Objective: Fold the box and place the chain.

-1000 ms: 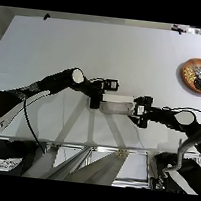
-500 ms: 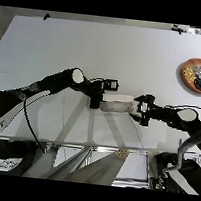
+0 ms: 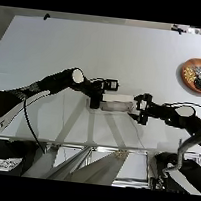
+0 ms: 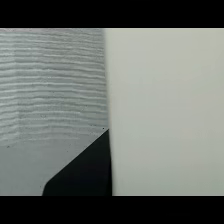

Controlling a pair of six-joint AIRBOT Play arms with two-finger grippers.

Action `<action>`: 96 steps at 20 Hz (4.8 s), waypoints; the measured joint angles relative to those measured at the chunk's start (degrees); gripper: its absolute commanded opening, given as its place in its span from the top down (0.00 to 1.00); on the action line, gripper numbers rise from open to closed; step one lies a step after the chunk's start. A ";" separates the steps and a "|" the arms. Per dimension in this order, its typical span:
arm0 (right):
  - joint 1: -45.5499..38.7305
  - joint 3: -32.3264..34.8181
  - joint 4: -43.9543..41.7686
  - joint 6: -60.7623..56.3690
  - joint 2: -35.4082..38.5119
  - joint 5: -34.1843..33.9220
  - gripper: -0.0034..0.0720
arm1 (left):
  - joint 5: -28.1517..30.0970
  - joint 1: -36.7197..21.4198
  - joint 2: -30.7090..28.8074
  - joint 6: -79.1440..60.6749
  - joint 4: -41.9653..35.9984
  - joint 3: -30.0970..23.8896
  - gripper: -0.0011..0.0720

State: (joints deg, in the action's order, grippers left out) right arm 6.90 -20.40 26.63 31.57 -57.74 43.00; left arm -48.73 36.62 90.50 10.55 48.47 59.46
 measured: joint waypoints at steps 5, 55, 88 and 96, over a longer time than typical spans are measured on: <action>0.00 -2.05 -0.07 0.33 -4.22 1.73 0.07 | -0.02 0.00 0.00 -0.02 0.02 0.00 0.96; 1.66 -2.64 1.92 -2.56 -9.01 2.99 0.27 | -0.07 0.02 0.00 -0.04 0.02 0.00 0.96; 1.68 -2.58 3.34 -0.83 -9.92 2.19 0.17 | 0.02 0.02 0.00 -0.02 0.02 0.00 0.96; 1.68 -2.58 1.88 -0.13 -9.92 3.63 0.12 | -0.02 0.02 0.00 -0.02 0.02 0.00 0.96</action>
State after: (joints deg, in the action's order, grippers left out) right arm 8.58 -22.98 28.51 31.44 -67.66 46.63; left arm -48.75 36.64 90.50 10.52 48.49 59.46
